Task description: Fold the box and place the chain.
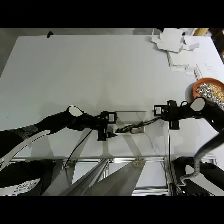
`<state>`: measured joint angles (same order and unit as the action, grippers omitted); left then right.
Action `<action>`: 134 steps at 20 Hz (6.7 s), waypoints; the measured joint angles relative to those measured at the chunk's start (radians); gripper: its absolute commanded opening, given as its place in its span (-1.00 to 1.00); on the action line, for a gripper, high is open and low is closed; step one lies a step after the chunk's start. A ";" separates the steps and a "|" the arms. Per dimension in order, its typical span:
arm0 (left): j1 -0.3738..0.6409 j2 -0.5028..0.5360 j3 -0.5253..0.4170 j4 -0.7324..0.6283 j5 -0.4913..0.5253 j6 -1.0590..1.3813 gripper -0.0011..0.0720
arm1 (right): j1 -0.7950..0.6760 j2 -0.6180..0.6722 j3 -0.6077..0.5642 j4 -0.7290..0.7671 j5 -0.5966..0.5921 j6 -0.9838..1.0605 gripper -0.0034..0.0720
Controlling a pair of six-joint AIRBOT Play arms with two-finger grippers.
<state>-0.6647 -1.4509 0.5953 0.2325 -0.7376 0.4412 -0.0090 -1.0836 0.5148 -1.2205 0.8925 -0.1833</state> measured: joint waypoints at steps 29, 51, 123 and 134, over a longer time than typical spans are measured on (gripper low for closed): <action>0.000 0.000 0.000 0.000 0.000 0.000 -0.56 | 0.513 0.305 0.027 0.257 -0.084 0.276 -0.38; 0.000 0.000 0.000 0.000 0.000 0.000 -0.56 | -0.031 -0.009 0.006 -0.107 0.020 0.134 -0.87; 0.000 0.000 0.000 0.000 0.000 0.000 -0.56 | 0.479 0.291 0.098 0.335 0.087 0.180 -0.87; 0.000 0.000 0.000 0.000 0.000 0.000 -0.56 | 0.667 0.167 0.106 0.341 -0.089 0.249 -0.42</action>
<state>-0.6647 -1.4506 0.5953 0.2329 -0.7376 0.4416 0.6582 -0.9165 0.6205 -0.8795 0.8032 0.0658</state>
